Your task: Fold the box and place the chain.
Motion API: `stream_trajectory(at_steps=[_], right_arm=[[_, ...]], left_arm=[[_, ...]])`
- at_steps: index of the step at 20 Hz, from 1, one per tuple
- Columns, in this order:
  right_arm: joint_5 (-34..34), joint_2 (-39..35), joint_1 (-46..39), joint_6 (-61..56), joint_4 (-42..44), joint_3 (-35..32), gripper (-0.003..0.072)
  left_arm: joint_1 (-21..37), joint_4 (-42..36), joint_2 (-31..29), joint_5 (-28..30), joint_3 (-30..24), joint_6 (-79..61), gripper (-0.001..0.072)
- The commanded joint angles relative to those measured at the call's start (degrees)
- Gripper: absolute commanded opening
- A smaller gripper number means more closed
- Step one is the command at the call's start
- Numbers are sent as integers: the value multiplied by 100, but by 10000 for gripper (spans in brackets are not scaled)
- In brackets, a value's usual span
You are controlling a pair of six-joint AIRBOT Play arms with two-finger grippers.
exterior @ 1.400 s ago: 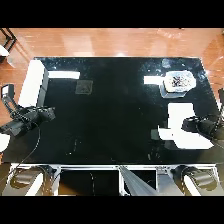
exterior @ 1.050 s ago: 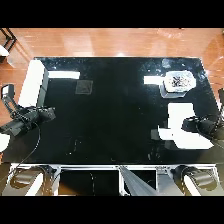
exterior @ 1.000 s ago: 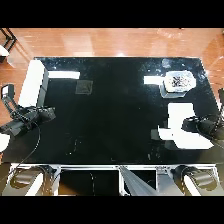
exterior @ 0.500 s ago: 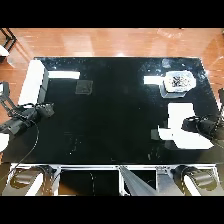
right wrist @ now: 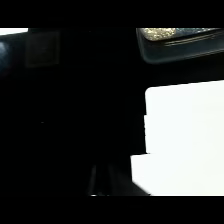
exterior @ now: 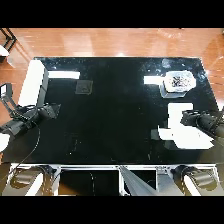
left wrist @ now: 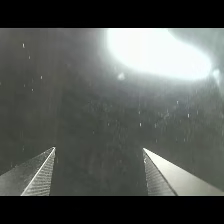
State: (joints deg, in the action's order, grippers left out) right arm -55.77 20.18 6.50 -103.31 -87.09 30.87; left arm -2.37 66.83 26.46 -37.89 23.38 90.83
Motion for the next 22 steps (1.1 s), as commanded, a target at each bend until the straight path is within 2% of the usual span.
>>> stream_trajectory(at_steps=[1,4,6,8,9,11,13,15,17,19,22], right_arm=[[-74,-2,2,-118,164,-13,712],[-756,0,-15,-837,-66,-13,711],[-1589,0,-201,-1641,-1102,-13,703],[-2337,7,-660,-1665,-2371,-13,703],[-2365,42,-1036,-1443,-2865,-13,703],[-1864,313,-2068,-815,-3058,-13,703],[-1298,890,-3388,-549,-2688,-4,704],[-839,1626,-4776,129,-1663,127,704],[-595,2402,-5768,693,-579,570,704],[-870,3322,-6415,1617,444,1340,704],[-1744,4546,-6916,2566,1056,2409,704]], left_arm=[[-4,-4,0,-382,-2,-83,637],[-4,-46,2,-682,-2,-83,637],[-4,-39,2,-841,-2,-83,637],[-4,-46,2,-914,-2,-81,637],[-4,-50,0,-916,-2,-81,637],[-4,-101,2,-909,-2,-81,637],[-4,-157,0,-907,-2,-81,637],[-2,-151,2,-872,-2,-83,637],[-2,-153,0,-765,-2,-81,637],[-2,-153,0,-675,-2,-81,637],[-2,-149,0,-525,-2,-83,637]])
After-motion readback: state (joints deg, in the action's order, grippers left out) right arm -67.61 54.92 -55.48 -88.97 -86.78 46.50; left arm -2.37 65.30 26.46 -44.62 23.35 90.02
